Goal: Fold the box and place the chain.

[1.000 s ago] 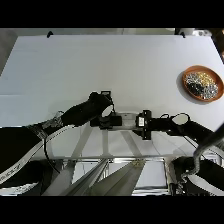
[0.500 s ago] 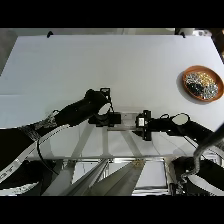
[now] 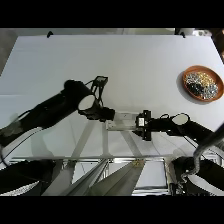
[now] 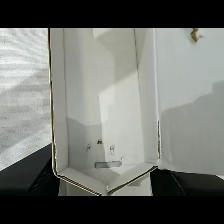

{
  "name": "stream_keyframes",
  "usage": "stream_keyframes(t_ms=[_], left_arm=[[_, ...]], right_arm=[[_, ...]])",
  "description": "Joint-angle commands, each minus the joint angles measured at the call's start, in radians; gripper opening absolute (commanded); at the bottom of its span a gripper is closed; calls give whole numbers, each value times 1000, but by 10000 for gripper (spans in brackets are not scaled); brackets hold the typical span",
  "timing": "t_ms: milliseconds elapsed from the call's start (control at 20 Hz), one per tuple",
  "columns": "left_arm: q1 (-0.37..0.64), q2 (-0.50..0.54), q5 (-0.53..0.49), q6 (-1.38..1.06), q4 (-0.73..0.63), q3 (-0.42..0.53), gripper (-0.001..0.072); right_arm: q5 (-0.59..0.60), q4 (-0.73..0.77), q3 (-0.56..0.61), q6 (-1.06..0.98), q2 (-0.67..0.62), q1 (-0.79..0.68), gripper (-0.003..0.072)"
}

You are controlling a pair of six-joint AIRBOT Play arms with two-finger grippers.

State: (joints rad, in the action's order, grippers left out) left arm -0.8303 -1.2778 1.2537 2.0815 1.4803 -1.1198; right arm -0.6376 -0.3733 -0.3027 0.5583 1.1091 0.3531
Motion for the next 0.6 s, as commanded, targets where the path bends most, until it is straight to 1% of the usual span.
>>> stream_keyframes(t_ms=[0, 50, 100, 200, 300, 350, 450, 550], left_arm=[[41, 127, 37, -293, 21, 1, 496], [50, 155, 38, -379, 21, 1, 667], [53, 182, 36, -488, 27, 4, 697], [50, 223, 4, -743, 56, 45, 697], [50, 241, -45, -1013, 36, 147, 697], [54, 240, -66, -1141, -1, 208, 697], [77, 238, -117, -1432, -151, 341, 698], [108, 225, -210, -1653, -285, 448, 701]], right_arm=[[0, 0, 0, 0, -1, 0, 435], [0, 0, 0, 0, -1, 0, 435], [0, 0, 0, 0, -1, 0, 435], [-1, 0, 0, 0, -1, 0, 435], [0, 0, 0, 0, -1, 0, 435], [-1, 0, 0, 0, -1, 0, 435], [0, 0, 0, 0, -1, 0, 435], [-1, 0, 0, 0, -1, 0, 435]])
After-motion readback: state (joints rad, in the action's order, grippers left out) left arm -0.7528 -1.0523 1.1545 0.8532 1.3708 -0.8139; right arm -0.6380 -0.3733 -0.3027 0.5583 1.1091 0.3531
